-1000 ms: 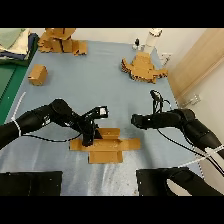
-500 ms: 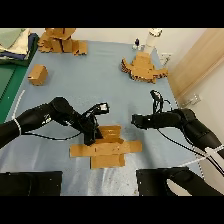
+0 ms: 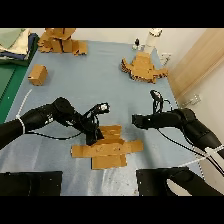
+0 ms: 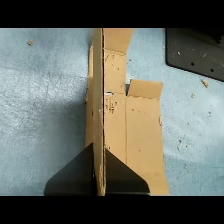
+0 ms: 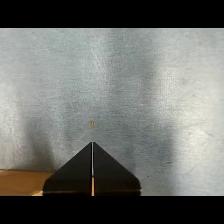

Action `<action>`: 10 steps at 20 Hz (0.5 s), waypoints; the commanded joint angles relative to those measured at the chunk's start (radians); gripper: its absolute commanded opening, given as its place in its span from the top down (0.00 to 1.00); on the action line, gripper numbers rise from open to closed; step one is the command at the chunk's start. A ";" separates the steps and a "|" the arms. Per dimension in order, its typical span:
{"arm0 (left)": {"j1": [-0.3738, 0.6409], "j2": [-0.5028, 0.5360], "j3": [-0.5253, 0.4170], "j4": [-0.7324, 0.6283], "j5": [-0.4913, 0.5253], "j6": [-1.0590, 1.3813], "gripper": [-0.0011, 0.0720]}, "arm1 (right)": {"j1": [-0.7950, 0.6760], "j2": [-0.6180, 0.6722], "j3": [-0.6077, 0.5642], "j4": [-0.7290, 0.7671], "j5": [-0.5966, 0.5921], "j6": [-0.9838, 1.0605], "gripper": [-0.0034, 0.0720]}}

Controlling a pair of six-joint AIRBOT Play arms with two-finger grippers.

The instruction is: Fold the box.

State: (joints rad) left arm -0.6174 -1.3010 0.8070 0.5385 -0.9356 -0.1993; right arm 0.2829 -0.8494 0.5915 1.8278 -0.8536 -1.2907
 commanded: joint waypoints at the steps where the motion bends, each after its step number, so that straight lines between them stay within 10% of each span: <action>1: 0.000 0.000 0.000 -0.004 -0.030 -0.001 0.97 | 0.000 0.001 0.000 0.000 0.000 0.000 0.95; 10: -0.038 0.000 -0.036 0.030 0.046 0.001 0.97 | 0.000 0.001 0.000 0.000 0.000 0.000 0.95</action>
State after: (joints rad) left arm -0.6380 -1.3003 0.7837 0.5419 -0.9432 -0.2008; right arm 0.2829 -0.8494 0.5915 1.8278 -0.8539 -1.2911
